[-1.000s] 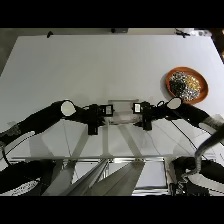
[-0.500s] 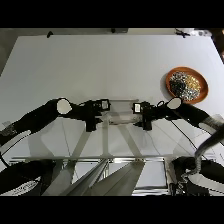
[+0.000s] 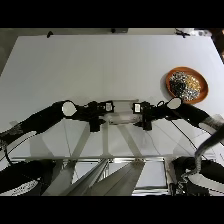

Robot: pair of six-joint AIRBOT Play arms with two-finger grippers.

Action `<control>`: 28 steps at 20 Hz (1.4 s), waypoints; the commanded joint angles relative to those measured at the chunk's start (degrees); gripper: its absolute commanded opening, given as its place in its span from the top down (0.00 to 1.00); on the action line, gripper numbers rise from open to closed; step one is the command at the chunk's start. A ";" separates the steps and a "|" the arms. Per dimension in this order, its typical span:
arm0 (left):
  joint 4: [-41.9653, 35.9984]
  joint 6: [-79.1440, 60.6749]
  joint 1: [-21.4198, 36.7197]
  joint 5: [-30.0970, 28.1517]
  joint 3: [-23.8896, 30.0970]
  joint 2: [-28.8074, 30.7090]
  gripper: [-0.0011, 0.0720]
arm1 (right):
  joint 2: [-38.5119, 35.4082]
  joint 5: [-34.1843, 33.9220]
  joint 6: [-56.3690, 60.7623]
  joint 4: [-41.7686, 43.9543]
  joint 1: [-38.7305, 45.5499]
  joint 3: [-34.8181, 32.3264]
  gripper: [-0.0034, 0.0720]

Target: Fold the box and place the chain.

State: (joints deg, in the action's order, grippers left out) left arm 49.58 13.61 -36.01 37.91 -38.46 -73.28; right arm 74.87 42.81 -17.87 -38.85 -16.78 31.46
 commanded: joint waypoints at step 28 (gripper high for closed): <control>-7.34 -1.66 -5.01 -8.52 -0.02 -0.90 0.39 | -0.04 0.00 0.00 0.02 -0.02 -0.02 0.22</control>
State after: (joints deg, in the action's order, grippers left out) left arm 42.46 9.43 -40.99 29.02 -38.41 -75.37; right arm 74.85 42.70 -17.87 -38.83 -16.75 31.46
